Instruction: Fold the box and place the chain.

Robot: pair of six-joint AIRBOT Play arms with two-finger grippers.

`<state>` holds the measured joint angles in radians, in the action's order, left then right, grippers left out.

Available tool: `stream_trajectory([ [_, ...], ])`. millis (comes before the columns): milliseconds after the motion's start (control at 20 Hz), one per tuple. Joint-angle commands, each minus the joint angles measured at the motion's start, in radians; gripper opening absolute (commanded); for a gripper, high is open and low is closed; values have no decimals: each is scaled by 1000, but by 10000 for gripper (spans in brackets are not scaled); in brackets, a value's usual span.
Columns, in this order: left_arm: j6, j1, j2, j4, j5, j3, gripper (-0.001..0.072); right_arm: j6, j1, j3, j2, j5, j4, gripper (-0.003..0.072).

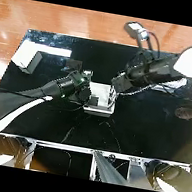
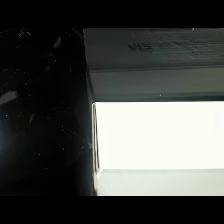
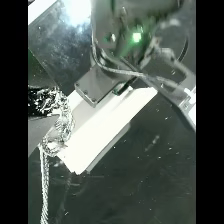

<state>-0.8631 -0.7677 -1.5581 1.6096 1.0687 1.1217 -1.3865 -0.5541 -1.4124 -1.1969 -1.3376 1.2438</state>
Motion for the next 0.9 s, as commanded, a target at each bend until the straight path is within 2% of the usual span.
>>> stream_trajectory([
  [0, 0, -1, 0, -1, 1, 1, 20, 15, -6, 24, -63, 27, -25, 23],
  [150, 0, -1, 0, -1, 0, 1, 20, 28, -19, 72, -81, 55, -74, 24],
  [500, 0, 0, 0, -1, 0, 1, 20, 27, -32, 190, -91, 101, -60, 25],
  [650, 0, 0, 0, -1, 1, 1, 20, 20, -32, 260, -91, 162, -26, 25],
  [800, 0, 0, 0, -1, 0, 1, 20, 11, -32, 280, -101, 227, -1, 28],
  [850, 0, 0, 0, -1, 0, 1, 20, 8, -32, 280, -110, 243, -10, 221],
])
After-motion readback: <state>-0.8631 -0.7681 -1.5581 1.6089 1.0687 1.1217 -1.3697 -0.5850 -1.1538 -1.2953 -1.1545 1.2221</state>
